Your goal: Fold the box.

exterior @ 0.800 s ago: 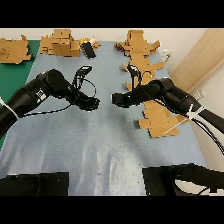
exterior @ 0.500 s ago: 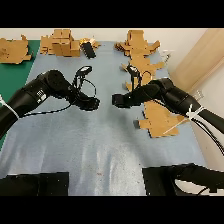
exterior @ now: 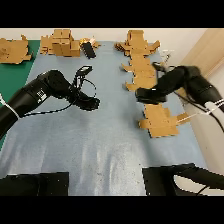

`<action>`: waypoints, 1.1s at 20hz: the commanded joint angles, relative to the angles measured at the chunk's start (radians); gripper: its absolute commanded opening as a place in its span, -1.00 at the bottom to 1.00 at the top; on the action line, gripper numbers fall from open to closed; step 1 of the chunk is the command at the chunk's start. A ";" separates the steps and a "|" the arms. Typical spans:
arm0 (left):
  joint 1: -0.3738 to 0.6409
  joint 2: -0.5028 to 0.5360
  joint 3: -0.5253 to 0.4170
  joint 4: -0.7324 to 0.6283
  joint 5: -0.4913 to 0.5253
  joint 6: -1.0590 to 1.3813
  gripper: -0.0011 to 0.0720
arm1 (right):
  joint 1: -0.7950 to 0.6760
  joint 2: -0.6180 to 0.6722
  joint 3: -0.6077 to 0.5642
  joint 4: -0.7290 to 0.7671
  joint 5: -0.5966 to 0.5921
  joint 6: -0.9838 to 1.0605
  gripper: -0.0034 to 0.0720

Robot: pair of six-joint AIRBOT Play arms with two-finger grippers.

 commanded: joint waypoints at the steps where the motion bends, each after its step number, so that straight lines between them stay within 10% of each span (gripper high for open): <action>1: 0.000 -0.002 -0.001 -0.021 0.051 -0.002 -0.94 | -0.206 0.002 0.031 -0.175 -0.187 -0.031 0.21; 5: 0.007 -0.003 0.000 -0.013 0.101 0.000 -0.93 | -0.491 0.000 0.031 -0.272 -0.223 -0.167 0.32; 6: 0.013 -0.003 0.000 -0.010 0.113 0.001 -0.48 | -0.553 -0.004 0.031 -0.272 -0.211 -0.227 0.32; 7: 0.020 -0.003 0.000 -0.009 0.119 0.000 0.61 | -0.602 -0.012 0.031 -0.267 -0.195 -0.266 0.32; 8: 0.035 -0.003 0.000 -0.010 0.126 -0.003 0.88 | -0.646 -0.027 0.031 -0.265 -0.169 -0.313 0.32; 22: 0.222 -0.002 0.027 -0.029 -0.053 -0.129 0.78 | -0.750 -0.328 0.031 -0.013 -0.111 -0.615 0.31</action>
